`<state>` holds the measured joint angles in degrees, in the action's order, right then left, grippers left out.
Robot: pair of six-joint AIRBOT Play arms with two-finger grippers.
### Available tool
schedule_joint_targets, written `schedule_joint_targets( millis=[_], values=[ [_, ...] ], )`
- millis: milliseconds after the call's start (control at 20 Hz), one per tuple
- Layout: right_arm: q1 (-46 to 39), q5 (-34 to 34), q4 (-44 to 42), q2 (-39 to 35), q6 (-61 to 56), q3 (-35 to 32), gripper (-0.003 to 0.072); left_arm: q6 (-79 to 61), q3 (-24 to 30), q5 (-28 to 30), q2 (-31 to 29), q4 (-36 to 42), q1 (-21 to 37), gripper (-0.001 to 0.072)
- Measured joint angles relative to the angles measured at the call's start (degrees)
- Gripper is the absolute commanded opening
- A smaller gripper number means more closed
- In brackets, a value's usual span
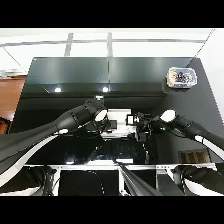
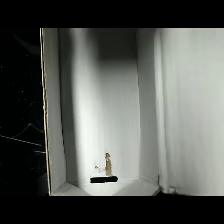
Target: Fold the box and place the chain.
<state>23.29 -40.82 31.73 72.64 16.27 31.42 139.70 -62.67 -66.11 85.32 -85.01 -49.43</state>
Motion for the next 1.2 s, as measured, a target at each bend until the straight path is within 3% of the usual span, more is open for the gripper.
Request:
schedule_joint_targets(
  millis=[650, 750, 850, 1200],
  values=[
    [0.00, 0.00, 0.02, 0.02, 0.00, 0.00, 0.0134, -0.87, -0.20, -1.55, 0.50, -1.33, 1.97, 0.0422],
    [0.00, -0.02, 0.02, 0.02, 0.00, 0.00, 0.0135, -1.18, -0.20, -1.62, 0.63, -1.29, 1.77, 0.0268],
    [0.00, 0.00, 0.00, 0.02, 0.00, -0.02, 0.0134, -1.33, -0.20, -1.46, 0.74, -1.14, 1.51, 0.0023],
    [0.00, -0.02, 0.02, 0.02, -0.02, -0.02, 0.0134, -3.87, -0.20, -0.55, 0.81, -0.44, 1.09, 0.0024]
  ],
)
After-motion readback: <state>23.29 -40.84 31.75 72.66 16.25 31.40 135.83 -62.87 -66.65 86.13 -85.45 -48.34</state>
